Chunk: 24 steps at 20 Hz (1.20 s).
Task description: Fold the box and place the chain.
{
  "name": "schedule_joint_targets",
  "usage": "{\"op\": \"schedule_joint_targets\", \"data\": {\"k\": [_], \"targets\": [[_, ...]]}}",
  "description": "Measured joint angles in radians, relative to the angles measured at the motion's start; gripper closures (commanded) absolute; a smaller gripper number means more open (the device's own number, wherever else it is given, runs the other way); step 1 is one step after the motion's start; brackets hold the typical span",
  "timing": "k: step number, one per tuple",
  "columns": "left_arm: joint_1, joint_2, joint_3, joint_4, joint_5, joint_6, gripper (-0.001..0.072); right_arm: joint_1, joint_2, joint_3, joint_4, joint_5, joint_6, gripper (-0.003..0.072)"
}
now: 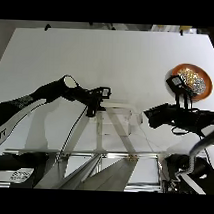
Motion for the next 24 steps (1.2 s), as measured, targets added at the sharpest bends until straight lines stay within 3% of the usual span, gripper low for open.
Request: {"op": "schedule_joint_targets", "data": {"k": [1,2,3,4,16,17,18,19,24], "targets": [[0.0,0.0,0.0,0.001,0.0,-0.001,0.0699,0.0,0.0,0.0,0.0,0.0,-0.013,0.0375],[0.0,0.0,0.0,0.001,0.0,-0.002,0.0699,0.0,0.0,0.0,-0.001,0.002,-0.033,0.0425],[0.0,0.0,0.0,0.001,0.0,-0.002,0.0699,0.0,0.0,0.0,0.0,0.003,-0.057,0.0591],[0.0,0.0,0.0,0.001,0.0,-0.002,0.0699,0.0,0.0,0.0,0.005,0.005,-0.093,0.0675],[0.0,0.0,0.0,0.002,0.0,-0.003,0.0699,0.073,-0.077,-0.003,0.211,0.163,-0.875,0.0673],[0.0,0.0,0.0,0.002,0.0,-0.003,0.0699,0.089,-0.093,-0.008,0.214,0.16,-0.904,0.0568],[0.0,0.0,0.0,0.002,0.0,-0.003,0.0699,0.107,-0.103,-0.017,0.205,0.15,-0.925,0.0226],[0.0,0.0,0.0,0.002,0.0,-0.003,0.0699,0.129,-0.108,-0.031,0.192,0.122,-0.938,-0.0015],[0.0,0.0,0.0,0.002,-0.002,-0.003,0.0699,0.303,-0.089,-0.159,0.094,-0.127,-0.977,-0.0009]]}}
